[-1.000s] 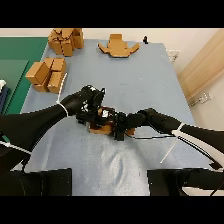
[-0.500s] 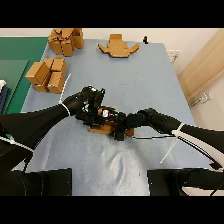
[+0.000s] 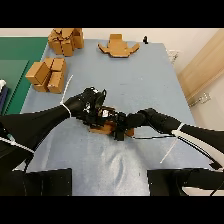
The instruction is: Fold the box.
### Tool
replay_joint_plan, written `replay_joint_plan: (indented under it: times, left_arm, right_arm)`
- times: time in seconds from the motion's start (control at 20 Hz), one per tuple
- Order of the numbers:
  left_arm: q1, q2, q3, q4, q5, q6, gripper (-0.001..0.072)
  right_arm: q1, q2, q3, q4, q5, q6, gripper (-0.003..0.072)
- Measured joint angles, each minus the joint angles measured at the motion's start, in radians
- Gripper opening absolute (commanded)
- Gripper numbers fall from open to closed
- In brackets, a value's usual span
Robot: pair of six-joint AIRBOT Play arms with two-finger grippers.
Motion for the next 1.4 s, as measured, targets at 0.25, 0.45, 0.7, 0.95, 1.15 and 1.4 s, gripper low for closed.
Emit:
replay_joint_plan:
  times: [0.25,0.45,0.7,0.95,1.15,1.4]
  left_arm:
    - [0.032,0.041,-0.006,-0.121,0.058,0.132,0.0601]
    - [0.114,0.152,-0.071,-0.213,0.114,0.279,0.0697]
    - [0.349,0.35,-0.255,-0.444,0.142,0.673,0.0697]
    - [0.666,0.405,-0.372,-0.853,-0.045,1.375,0.0696]
    - [0.742,0.291,-0.4,-0.946,-0.062,1.814,0.0697]
    - [0.702,0.185,-0.407,-0.958,0.08,2.245,0.0698]
  right_arm:
    - [0.0,0.0,0.0,0.002,0.0,0.004,0.0164]
    - [0.0,0.0,0.0,0.003,-0.001,0.004,0.0164]
    - [0.0,0.0,0.0,0.004,-0.002,0.007,0.0164]
    - [0.0,0.0,0.0,0.004,-0.002,0.007,0.0164]
    - [0.002,-0.001,0.0,0.005,-0.002,0.008,0.0164]
    - [0.003,-0.002,0.0,0.007,-0.002,0.015,0.0164]
